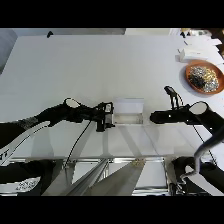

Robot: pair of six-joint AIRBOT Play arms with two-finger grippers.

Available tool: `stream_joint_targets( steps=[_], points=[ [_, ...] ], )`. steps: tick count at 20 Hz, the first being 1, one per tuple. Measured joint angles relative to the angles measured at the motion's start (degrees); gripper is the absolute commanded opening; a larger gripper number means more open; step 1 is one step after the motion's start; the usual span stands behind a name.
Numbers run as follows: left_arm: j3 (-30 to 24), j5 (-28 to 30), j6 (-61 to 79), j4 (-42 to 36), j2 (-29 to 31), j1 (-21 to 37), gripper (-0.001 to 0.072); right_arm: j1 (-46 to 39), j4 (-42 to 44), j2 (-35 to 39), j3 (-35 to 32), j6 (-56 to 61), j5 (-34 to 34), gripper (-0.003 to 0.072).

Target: Fold the box and place the chain.

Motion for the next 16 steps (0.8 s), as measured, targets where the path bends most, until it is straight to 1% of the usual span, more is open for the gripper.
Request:
stream_joint_targets(
  steps=[2,3,5,6,7,11,12,13,14,15,16],
  points=[
    [0.0,0.0,0.0,0.02,0.0,0.0,0.0254,0.07,0.52,1.64,0.0,-0.26,0.74,0.012],
    [0.0,0.0,0.0,0.0,0.0,0.0,0.0254,0.09,0.9,2.27,0.0,-0.39,1.31,0.0142],
    [0.0,0.0,0.0,0.0,0.0,0.0,0.0254,0.09,1.86,3.19,0.0,-0.92,2.27,0.0237],
    [0.0,0.0,0.0,0.0,0.0,0.0,0.0254,0.09,2.47,3.48,0.0,-1.36,2.71,0.0251],
    [0.0,0.0,0.0,0.0,0.0,0.0,0.0254,0.09,3.06,3.72,0.0,-1.62,3.13,0.0281],
    [0.0,0.0,-0.02,0.0,0.0,0.0,0.0254,1.16,4.17,4.11,0.0,-2.34,4.13,0.0299],
    [0.0,0.0,-0.02,0.0,0.0,0.0,0.0254,1.86,4.28,4.17,0.0,-2.54,4.15,0.0322],
    [0.0,0.0,-0.02,0.0,0.0,0.0,0.0254,2.6,4.35,4.2,0.0,-2.75,4.13,0.0363],
    [0.0,0.0,-0.02,0.0,0.0,0.0,0.0254,3.41,4.46,4.22,0.0,-2.8,4.02,0.0374],
    [0.0,0.0,-0.02,0.0,0.0,0.0,0.0254,4.11,4.5,4.22,0.0,-2.75,3.65,0.0417],
    [0.0,0.0,-0.02,0.0,0.0,0.0,0.0254,4.85,4.5,4.22,0.0,-2.38,3.04,0.0417]
  ],
)
